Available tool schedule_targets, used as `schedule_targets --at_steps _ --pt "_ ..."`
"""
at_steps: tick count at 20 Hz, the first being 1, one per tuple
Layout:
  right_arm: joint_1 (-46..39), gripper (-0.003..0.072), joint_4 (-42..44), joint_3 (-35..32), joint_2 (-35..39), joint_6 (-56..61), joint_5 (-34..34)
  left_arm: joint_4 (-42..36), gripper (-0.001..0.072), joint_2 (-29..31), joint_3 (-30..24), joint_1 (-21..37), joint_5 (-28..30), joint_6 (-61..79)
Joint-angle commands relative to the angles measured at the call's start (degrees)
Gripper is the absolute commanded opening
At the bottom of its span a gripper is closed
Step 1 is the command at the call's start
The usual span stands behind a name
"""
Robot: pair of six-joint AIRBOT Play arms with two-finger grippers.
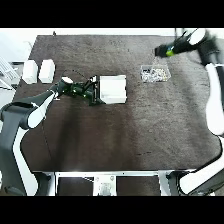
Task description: Fold the box and place the chain.
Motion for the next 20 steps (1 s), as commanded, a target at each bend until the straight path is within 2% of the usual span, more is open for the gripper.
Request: schedule_targets --at_steps 1,5,9,16,20 --pt "1.92 0.0005 -3.15 0.04 11.10 0.20 -2.43 0.02 0.0530 -0.02 0.00 0.07 0.00 0.00" --pt "6.19 0.0005 -8.22 0.04 23.43 0.22 -10.80 0.00 0.0530 -0.02 0.00 0.07 0.00 0.00" --pt "10.45 0.0005 -8.85 0.04 30.58 -0.11 -15.15 0.00 0.0530 -0.02 0.00 0.07 0.00 0.00" --pt "17.38 0.0005 -8.81 -0.55 32.06 -0.02 -12.81 0.02 0.0530 -0.02 0.00 0.07 0.02 0.00" --pt "22.10 0.0005 -8.68 -3.96 32.04 0.02 -12.66 0.00 0.0530 -0.02 0.00 0.07 0.02 0.00"
